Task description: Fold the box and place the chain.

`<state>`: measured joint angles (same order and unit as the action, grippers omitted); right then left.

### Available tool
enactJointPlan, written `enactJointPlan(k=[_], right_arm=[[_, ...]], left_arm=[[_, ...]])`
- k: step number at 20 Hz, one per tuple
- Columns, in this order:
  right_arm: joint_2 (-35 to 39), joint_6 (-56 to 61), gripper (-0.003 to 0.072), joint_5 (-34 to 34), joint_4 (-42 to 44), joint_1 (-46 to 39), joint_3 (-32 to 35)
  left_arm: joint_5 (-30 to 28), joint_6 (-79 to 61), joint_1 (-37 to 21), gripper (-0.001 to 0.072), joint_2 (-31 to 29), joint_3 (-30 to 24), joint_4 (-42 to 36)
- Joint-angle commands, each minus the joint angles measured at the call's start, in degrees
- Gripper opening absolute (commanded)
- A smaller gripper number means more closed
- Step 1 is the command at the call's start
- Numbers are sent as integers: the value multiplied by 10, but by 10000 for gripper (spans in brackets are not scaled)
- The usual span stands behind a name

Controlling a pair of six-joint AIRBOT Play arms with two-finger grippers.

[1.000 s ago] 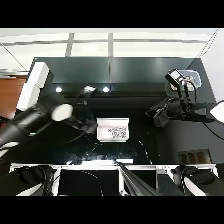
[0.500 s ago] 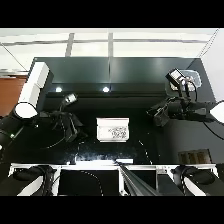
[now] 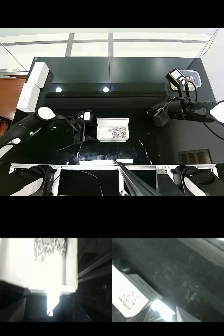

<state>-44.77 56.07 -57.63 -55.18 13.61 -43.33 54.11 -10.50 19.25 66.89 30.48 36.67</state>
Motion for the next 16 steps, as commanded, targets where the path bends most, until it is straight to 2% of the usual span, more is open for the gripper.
enactJointPlan(k=[1, 12, 14, 16], right_arm=[[0, 1, 386, -1, -2, 1, 0], [-1, 1, 386, -1, -10, 1, 0], [-5, 1, 386, 3, -9, 1, 2], [-12, 16, 387, 21, 3, 6, 2]], left_arm=[[-10, -35, 11, 719, 37, -1, -56], [-12, -60, 12, 714, 49, -1, -71], [-12, -61, 12, 673, 49, -1, -71], [-12, -63, 15, 527, 49, -1, -70]])
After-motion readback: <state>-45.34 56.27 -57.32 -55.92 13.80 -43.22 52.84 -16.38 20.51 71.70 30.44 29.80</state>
